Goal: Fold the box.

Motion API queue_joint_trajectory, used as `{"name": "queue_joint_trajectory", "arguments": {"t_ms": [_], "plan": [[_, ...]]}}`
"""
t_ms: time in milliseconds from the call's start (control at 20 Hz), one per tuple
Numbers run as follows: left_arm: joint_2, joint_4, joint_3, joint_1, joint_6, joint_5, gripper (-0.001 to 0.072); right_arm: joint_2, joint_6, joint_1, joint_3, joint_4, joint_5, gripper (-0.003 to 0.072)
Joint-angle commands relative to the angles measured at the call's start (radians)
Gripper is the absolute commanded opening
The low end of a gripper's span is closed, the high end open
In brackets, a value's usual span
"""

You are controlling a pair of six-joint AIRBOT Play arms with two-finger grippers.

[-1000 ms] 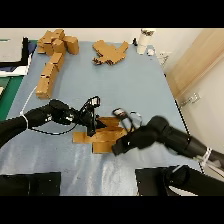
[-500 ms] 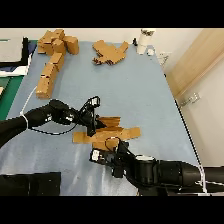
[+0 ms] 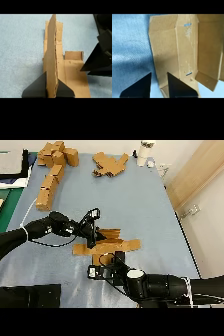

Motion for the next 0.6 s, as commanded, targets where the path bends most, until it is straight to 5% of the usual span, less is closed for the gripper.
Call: {"name": "queue_joint_trajectory", "arguments": {"t_ms": [0,250,550], "plan": [[-0.001,0.000,0.000,-0.001,0.000,0.000,0.0014,-0.003,0.068,0.001,0.001,-0.058,-0.002,0.0304],[-0.001,0.000,0.000,0.000,0.000,0.000,0.0014,0.013,0.298,0.002,0.001,-0.177,-0.043,0.0304],[-0.001,0.000,0.000,0.000,0.000,0.000,0.0014,0.013,0.300,0.002,0.002,-0.154,-0.096,0.0310]]}}
